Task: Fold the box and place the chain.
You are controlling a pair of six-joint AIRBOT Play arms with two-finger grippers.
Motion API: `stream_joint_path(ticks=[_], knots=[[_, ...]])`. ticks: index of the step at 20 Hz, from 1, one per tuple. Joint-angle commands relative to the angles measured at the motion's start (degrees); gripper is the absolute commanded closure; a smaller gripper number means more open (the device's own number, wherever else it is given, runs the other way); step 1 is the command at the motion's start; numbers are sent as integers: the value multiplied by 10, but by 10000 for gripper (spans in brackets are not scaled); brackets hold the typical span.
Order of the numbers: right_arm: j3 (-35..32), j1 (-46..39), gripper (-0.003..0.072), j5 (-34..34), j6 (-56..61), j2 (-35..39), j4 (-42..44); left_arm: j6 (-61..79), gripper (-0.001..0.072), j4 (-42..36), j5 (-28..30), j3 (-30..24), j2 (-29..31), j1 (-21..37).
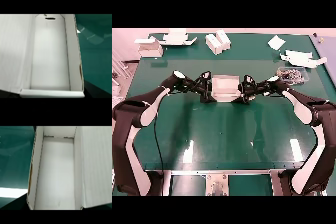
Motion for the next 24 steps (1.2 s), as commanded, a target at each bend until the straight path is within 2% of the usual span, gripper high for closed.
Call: stream_joint_path(ticks=[1,2,3,4,24], knots=[[0,0,174,0,0,0,0,3,7,2,1,0,-2,0],[0,0,174,0,0,0,0,5,8,3,2,0,-2,0],[0,0,174,0,0,0,0,8,132,5,1,0,-2,0],[0,0,174,0,0,0,0,9,169,7,1,0,-2,0],[0,0,174,0,0,0,0,-3,169,3,-4,0,-2,0]])
